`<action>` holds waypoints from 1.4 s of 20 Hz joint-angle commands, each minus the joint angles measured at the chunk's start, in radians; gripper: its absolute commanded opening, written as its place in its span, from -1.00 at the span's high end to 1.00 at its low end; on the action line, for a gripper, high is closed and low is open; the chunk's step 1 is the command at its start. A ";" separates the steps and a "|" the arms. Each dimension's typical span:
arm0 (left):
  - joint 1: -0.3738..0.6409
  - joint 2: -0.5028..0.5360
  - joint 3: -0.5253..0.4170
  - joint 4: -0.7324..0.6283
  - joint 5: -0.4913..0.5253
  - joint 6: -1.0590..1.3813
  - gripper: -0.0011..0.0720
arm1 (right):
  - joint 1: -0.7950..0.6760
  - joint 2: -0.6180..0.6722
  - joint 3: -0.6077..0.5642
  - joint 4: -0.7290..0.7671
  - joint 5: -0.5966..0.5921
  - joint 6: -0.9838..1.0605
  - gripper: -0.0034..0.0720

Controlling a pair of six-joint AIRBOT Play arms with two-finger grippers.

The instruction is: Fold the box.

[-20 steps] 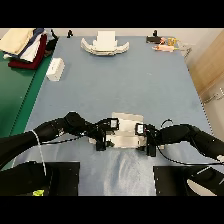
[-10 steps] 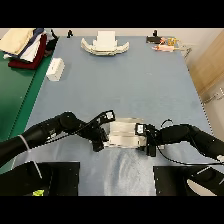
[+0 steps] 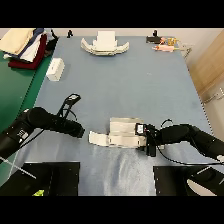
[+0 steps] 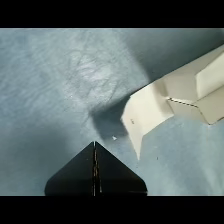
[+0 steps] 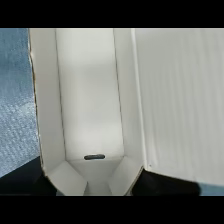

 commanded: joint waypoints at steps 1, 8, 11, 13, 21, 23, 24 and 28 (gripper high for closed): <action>0.092 -0.025 -0.044 -0.009 -0.059 -0.056 0.94 | 0.000 -0.001 0.000 0.000 0.000 0.000 -0.65; -0.120 -0.202 -0.073 -0.282 0.097 0.113 0.94 | 0.000 -0.001 0.000 0.000 0.000 0.000 -0.65; -0.218 -0.237 -0.069 -0.333 0.188 0.112 0.94 | 0.000 -0.001 0.000 0.000 0.000 0.000 -0.65; -0.225 -0.236 -0.047 -0.364 0.202 0.111 0.93 | 0.000 -0.001 0.000 0.000 0.000 0.000 -0.65; -0.224 -0.236 0.023 -0.359 0.163 0.024 -0.13 | 0.000 -0.001 0.000 0.000 0.000 0.000 -0.65; -0.224 -0.236 0.028 -0.348 0.163 -0.021 -0.13 | 0.000 -0.001 0.000 0.000 0.000 0.000 -0.65; -0.224 -0.236 0.034 -0.333 0.158 -0.046 -0.13 | 0.000 -0.001 0.000 0.000 0.000 0.000 -0.65; -0.225 -0.236 0.072 -0.380 0.137 -0.053 -0.13 | 0.000 -0.001 0.000 0.000 0.000 0.000 -0.65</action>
